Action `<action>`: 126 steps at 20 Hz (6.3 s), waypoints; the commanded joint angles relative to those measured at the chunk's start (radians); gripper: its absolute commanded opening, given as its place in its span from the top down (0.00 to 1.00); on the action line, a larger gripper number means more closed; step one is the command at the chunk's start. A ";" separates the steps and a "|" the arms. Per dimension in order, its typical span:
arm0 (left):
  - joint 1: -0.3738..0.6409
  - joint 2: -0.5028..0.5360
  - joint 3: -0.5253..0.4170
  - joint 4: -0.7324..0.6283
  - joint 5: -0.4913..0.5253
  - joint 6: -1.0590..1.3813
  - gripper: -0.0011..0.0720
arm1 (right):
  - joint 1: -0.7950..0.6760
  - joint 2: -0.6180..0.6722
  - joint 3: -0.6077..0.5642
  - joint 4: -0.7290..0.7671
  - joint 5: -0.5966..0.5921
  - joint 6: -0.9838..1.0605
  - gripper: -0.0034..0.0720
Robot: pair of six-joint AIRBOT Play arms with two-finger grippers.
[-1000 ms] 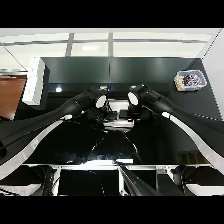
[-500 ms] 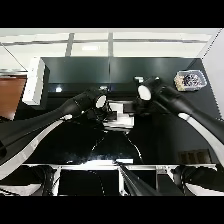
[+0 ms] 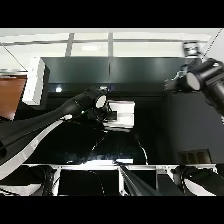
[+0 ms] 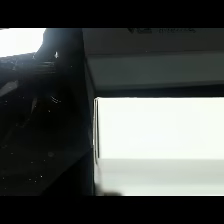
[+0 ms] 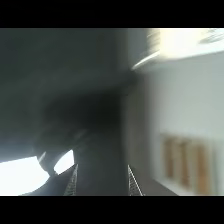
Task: Fold the box and place the chain.
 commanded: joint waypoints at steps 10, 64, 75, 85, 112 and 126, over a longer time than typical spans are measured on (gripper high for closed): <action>0.000 0.000 0.000 -0.002 0.003 0.000 0.94 | -0.583 -0.489 0.349 0.345 -0.243 -0.145 0.00; 0.000 0.000 0.000 -0.003 0.000 0.000 0.94 | -0.319 0.066 0.602 1.009 0.182 -0.682 0.94; 0.000 0.000 0.000 -0.004 0.002 0.000 0.94 | -0.153 0.066 0.602 1.212 0.322 -0.683 0.93; 0.000 0.000 0.000 -0.008 0.003 -0.001 0.94 | -0.142 0.064 0.601 1.259 0.258 -0.684 0.94; 0.000 0.000 0.000 -0.022 0.003 -0.001 0.94 | 0.091 0.063 -0.365 1.194 -0.301 -0.637 0.84; 0.000 0.000 0.001 -0.078 -0.005 -0.008 0.94 | -0.243 0.199 -0.352 0.994 -0.172 -0.655 0.59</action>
